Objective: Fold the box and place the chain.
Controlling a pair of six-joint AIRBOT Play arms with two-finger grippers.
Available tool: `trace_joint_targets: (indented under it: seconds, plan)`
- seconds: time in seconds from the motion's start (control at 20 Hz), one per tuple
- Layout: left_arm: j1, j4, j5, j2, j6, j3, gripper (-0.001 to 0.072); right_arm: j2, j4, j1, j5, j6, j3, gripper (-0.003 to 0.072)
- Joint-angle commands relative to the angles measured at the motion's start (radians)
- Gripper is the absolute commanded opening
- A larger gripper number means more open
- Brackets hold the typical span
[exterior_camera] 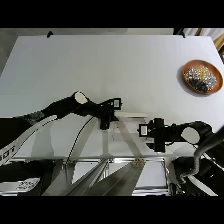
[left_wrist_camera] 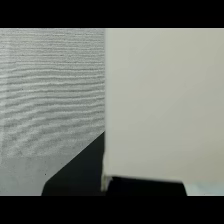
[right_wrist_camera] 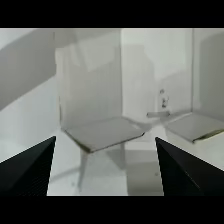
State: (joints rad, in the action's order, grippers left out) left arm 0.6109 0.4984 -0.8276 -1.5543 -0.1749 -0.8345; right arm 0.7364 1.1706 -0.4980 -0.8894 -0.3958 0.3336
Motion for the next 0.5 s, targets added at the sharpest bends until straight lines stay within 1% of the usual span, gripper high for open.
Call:
trace_joint_targets:
  seconds: [0.0,0.2,0.35,0.45]
  plan:
    - [0.001,0.0,0.0,-0.001,0.0,0.001,0.001,-0.002,-0.016,-0.049,0.104,-0.023,-0.01,0.0701]
    - [0.001,0.0,0.0,-0.001,0.0,0.001,0.001,-0.002,-0.005,-0.08,0.134,-0.045,-0.017,0.0701]
    - [0.002,0.0,0.0,-0.001,0.0,0.001,0.001,-0.003,0.065,-0.08,0.153,-0.126,-0.019,0.07]
    - [0.002,0.0,0.0,-0.001,0.0,0.001,0.001,-0.011,0.063,-0.08,0.176,-0.128,-0.019,0.0699]
